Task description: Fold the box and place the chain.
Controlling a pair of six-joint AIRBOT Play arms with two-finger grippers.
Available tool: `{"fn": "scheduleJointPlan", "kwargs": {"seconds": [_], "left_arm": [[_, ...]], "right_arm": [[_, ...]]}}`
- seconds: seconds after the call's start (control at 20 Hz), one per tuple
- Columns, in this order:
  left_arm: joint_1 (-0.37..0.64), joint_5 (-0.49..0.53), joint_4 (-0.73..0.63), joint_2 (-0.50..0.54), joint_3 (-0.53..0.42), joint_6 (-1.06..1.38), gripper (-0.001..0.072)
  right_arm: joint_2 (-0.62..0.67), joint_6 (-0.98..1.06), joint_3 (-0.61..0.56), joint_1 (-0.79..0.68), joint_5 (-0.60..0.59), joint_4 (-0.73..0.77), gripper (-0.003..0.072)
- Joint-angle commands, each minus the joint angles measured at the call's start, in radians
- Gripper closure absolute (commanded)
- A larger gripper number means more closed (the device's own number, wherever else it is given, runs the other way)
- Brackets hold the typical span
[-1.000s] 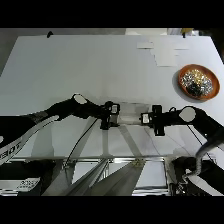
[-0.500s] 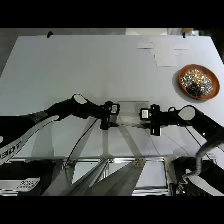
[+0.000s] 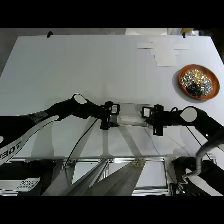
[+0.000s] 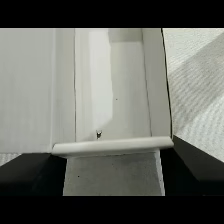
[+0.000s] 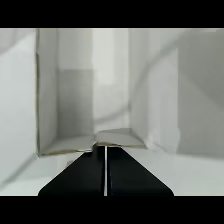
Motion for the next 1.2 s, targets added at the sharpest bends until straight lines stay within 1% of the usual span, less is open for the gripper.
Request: {"fn": "scheduleJointPlan", "kwargs": {"seconds": [0.0,0.1,0.2,0.25,0.35,0.4,0.5,0.6,0.75,0.95,1.05,1.15], "left_arm": [[0.0,0.0,0.0,-0.001,0.0,0.0,0.0621],[0.0,0.0,0.0,-0.001,0.0,0.0,0.0621],[0.0,0.0,0.0,-0.001,0.0,0.0,0.0621],[0.0,0.0,0.0,-0.001,0.0,0.0,0.0621],[0.0,0.0,0.0,-0.001,0.0,0.0,0.0621],[0.0,0.0,0.0,-0.001,0.0,0.0,0.0621],[0.0,0.0,0.0,-0.001,0.0,0.0,0.0621],[0.0,0.0,0.0,-0.001,0.0,0.0,0.0621],[0.0,0.0,0.0,-0.001,0.0,0.0,0.0621],[0.0,0.0,0.0,-0.001,0.0,0.0,0.0621],[0.0,0.0,0.0,-0.001,0.0,0.0,0.0621],[0.0,0.0,0.0,-0.001,0.0,0.0,0.0621]], "right_arm": [[0.094,0.129,0.0,-0.061,0.021,-0.061,0.0666],[0.167,0.207,0.0,-0.097,0.041,-0.061,0.0666],[0.22,0.398,0.0,-0.14,0.036,-0.07,0.0666],[0.232,0.527,0.0,-0.172,0.011,-0.081,0.0666],[0.231,0.827,0.0,-0.251,-0.049,-0.13,0.0666],[0.224,0.982,0.0,-0.297,-0.051,-0.153,0.0666],[0.194,1.197,0.0,-0.377,-0.003,-0.161,0.0667],[0.151,1.313,0.0,-0.411,0.065,-0.154,0.0667],[0.089,1.335,0.0,-0.41,0.157,-0.128,0.0667],[-0.003,1.284,0.0,-0.408,0.281,-0.012,0.0667],[-0.045,1.24,0.0,-0.391,0.305,0.052,0.0667],[-0.055,1.201,0.0,-0.365,0.292,0.094,0.0666]]}}
